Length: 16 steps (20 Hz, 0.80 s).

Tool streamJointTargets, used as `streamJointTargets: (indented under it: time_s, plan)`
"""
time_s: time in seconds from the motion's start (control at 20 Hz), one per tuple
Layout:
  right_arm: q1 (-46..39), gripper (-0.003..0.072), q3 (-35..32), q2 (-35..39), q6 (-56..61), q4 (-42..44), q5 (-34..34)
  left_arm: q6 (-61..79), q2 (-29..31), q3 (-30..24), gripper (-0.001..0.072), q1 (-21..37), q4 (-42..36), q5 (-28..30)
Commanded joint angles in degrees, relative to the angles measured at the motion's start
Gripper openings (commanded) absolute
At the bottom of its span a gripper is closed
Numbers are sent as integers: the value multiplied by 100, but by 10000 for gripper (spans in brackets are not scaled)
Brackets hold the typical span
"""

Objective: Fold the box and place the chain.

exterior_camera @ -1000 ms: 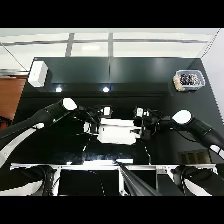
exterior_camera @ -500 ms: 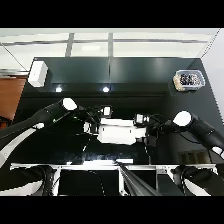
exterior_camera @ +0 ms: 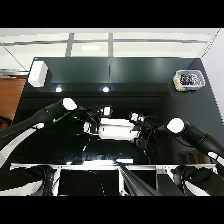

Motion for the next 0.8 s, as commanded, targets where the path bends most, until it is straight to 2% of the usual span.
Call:
streamJointTargets:
  time_s: [0.0,0.45,0.75]
  plan:
    - [33,617,101,20,138,83,-94,7,2,4,31,7,-9,-4]
    - [33,617,610,321,33,-1198,-129,7,2,4,31,7,-9,-7]
    - [35,617,608,367,31,-1224,-81,7,2,4,31,4,-13,-31]
